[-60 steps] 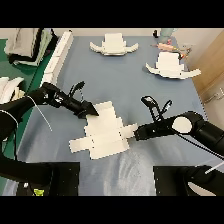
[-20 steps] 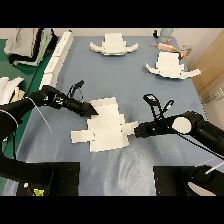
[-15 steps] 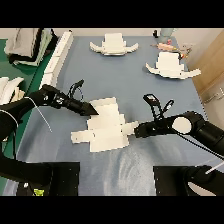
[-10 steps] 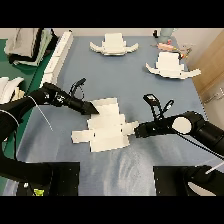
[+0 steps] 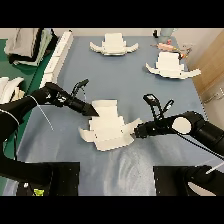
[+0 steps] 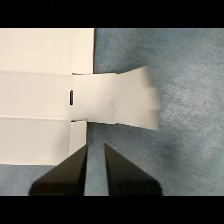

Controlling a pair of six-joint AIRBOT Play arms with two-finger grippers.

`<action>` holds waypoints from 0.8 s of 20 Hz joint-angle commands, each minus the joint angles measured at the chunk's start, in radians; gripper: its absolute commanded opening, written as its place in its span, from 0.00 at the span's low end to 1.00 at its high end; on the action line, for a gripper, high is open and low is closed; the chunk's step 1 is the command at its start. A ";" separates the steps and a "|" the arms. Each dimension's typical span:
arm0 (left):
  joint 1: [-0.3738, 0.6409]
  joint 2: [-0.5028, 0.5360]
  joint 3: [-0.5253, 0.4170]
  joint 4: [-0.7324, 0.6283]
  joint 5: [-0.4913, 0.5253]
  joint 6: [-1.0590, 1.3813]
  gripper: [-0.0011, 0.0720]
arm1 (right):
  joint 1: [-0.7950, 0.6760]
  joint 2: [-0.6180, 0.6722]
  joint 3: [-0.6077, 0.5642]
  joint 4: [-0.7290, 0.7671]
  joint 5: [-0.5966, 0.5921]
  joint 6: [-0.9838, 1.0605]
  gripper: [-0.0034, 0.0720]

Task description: Fold the box.

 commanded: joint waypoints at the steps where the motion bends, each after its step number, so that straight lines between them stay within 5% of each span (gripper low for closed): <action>1: 0.001 0.001 0.002 -0.012 0.001 0.072 0.03 | -0.002 0.001 0.006 -0.049 -0.003 0.021 0.53; 4: -0.006 0.039 0.005 -0.039 0.017 0.232 0.03 | -0.039 0.002 0.061 -0.169 0.026 0.143 0.55; 9: -0.123 0.204 0.005 -0.043 0.202 0.468 0.03 | -0.110 0.002 0.198 -0.195 0.046 0.196 0.54; 12: -0.227 0.288 -0.020 -0.046 0.272 0.534 0.03 | -0.109 0.002 0.246 -0.193 0.036 0.196 0.30; 16: -0.309 0.322 -0.153 -0.229 0.389 0.772 0.03 | -0.109 -0.003 0.249 -0.193 -0.018 0.196 0.30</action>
